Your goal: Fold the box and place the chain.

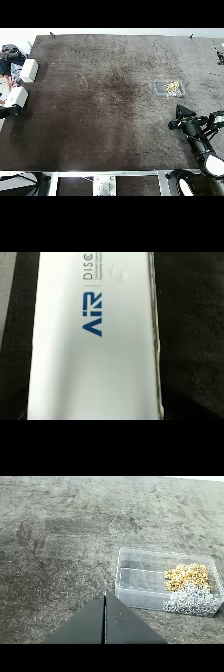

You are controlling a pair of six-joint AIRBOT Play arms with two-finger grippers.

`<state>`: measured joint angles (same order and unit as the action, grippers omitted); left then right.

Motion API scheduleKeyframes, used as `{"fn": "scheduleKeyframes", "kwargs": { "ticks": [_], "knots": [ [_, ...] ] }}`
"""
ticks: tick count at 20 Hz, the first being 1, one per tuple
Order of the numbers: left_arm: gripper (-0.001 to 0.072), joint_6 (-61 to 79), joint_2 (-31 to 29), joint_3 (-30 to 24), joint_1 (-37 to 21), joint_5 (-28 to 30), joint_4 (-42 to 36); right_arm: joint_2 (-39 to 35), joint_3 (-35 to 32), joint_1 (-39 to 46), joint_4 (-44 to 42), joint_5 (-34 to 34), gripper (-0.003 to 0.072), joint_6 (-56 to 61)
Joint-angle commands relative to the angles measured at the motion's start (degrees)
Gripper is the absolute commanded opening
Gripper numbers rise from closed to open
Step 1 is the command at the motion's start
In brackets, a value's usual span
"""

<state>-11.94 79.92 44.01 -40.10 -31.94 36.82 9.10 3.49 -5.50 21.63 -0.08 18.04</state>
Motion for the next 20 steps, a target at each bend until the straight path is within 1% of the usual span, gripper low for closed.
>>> {"fn": "scheduleKeyframes", "kwargs": {
  "ticks": [1,6,7,8,9,10,12,15,17,18,20],
  "knots": [
    [0.001,2.0,0.9,0.0,0.0,-3.0,0.3,0.0,0.0,0.0,0.0,0.0,0.0012,0.0],
    [0.0012,1.9,1.3,0.0,0.0,-2.0,0.3,-0.1,0.0,0.0,0.0,0.0,0.0012,0.0],
    [0.0036,1.9,1.2,0.0,0.0,-1.6,0.3,0.0,0.0,0.0,0.0,0.0,0.0012,0.0],
    [0.0364,1.9,1.0,0.1,0.0,-0.8,0.3,-0.1,0.0,0.0,0.0,0.0,0.0012,0.0],
    [0.0625,1.3,1.0,0.6,0.0,-0.3,0.2,0.0,0.0,0.0,0.0,0.0,0.0012,0.0],
    [0.0664,-0.3,0.9,1.5,0.0,-0.2,0.3,0.0,0.0,0.0,0.0,0.0,0.0012,0.0],
    [0.0664,-3.1,-0.5,2.9,0.0,-1.1,0.3,0.0,0.0,0.0,0.0,0.0,0.0012,0.0],
    [0.0665,-3.1,-5.2,4.2,0.0,-1.3,0.2,0.0,0.0,0.0,0.0,0.0,0.0012,0.0],
    [0.0665,-3.3,-9.5,5.1,0.0,-3.6,0.2,0.0,0.0,0.0,0.0,0.0,0.0012,0.0],
    [0.0664,-3.3,-11.8,5.6,0.0,-5.6,0.0,0.0,0.0,0.0,0.0,0.0,0.0012,0.0],
    [0.0663,-3.2,-15.9,6.3,0.0,-9.0,-3.0,0.0,0.0,0.0,0.0,0.0,0.0012,0.0]
  ]
}}
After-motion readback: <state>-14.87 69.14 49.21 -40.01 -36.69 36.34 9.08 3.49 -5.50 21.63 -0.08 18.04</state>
